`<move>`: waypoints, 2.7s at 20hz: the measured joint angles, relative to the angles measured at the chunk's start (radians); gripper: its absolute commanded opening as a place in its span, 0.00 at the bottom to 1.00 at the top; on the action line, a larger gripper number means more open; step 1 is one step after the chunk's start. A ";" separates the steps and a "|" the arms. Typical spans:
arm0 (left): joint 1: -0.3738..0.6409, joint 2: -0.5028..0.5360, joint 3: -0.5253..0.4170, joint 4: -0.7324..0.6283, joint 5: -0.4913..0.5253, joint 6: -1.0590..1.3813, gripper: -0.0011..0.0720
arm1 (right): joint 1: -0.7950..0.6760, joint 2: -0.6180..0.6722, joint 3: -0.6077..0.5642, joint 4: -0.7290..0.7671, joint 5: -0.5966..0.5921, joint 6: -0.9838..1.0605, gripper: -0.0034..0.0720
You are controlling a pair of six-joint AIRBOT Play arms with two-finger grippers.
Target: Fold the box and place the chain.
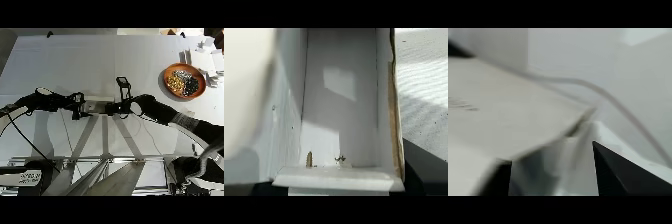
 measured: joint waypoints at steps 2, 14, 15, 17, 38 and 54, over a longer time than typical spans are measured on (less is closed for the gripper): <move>0.000 0.000 0.000 0.000 0.000 0.000 0.48 | 0.002 -0.007 0.002 -0.060 0.007 0.060 0.73; 0.000 0.000 0.000 0.000 0.000 0.000 0.48 | 0.010 -0.059 0.108 -0.190 0.141 0.210 0.93; 0.000 0.000 0.000 0.000 0.000 0.000 0.48 | 0.015 -0.075 0.134 -0.193 0.163 0.211 0.91; 0.000 0.000 0.000 0.000 0.000 0.000 0.48 | 0.023 -0.110 0.185 -0.204 0.213 0.214 0.72; 0.000 0.000 0.000 0.002 0.003 0.001 0.48 | 0.085 -0.182 0.307 -0.343 0.359 0.423 0.88; 0.000 0.000 0.000 0.000 0.000 0.000 0.48 | -0.378 0.250 0.307 -0.327 0.584 -0.103 0.88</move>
